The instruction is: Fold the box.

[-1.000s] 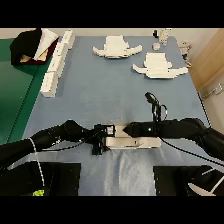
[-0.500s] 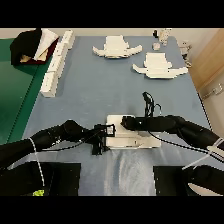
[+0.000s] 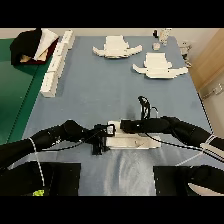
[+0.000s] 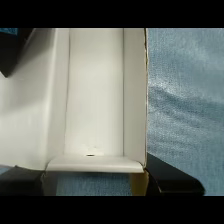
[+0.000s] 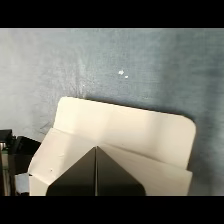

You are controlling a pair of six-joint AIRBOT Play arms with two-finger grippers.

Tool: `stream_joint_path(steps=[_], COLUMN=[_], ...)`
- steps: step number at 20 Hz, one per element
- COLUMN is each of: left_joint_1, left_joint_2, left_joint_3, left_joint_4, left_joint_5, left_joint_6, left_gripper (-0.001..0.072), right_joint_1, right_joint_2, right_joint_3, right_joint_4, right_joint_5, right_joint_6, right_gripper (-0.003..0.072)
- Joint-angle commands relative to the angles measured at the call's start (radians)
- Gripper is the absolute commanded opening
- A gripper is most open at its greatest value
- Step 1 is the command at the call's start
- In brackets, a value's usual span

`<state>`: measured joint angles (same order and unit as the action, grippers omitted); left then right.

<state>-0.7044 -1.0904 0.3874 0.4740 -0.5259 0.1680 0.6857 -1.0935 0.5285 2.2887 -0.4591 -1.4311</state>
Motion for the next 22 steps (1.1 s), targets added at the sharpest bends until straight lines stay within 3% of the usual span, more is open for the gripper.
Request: stream_joint_path(steps=[1,7,12,15,19,22], left_joint_1=[0.0,0.0,0.0,0.0,0.0,0.0], left_joint_2=[0.001,0.001,0.001,0.001,0.001,0.001], left_joint_3=[0.001,0.001,0.001,0.001,0.001,0.001], left_joint_4=[0.0,0.0,0.0,0.0,0.0,0.001], left_joint_5=[0.0,0.0,0.0,0.0,0.0,0.0], left_joint_6=[0.0,0.0,0.0,0.0,0.0,0.0], left_gripper=[0.0459,0.046,0.046,0.046,0.046,0.046], right_joint_1=[0.0,-0.001,0.0,0.0,0.013,0.012], right_joint_2=[-0.002,0.033,0.222,0.362,0.493,0.515], right_joint_3=[0.0,0.018,0.047,0.047,0.045,0.043], right_joint_4=[-0.035,-0.052,-0.316,-0.418,-0.359,-0.389], right_joint_5=[-0.044,-0.052,-0.101,-0.265,-0.615,-0.751], right_joint_6=[-0.003,-0.073,-0.077,-0.112,-0.317,-0.463], right_gripper=[0.0009,0.0004,0.0004,0.0003,0.0005,0.0335])
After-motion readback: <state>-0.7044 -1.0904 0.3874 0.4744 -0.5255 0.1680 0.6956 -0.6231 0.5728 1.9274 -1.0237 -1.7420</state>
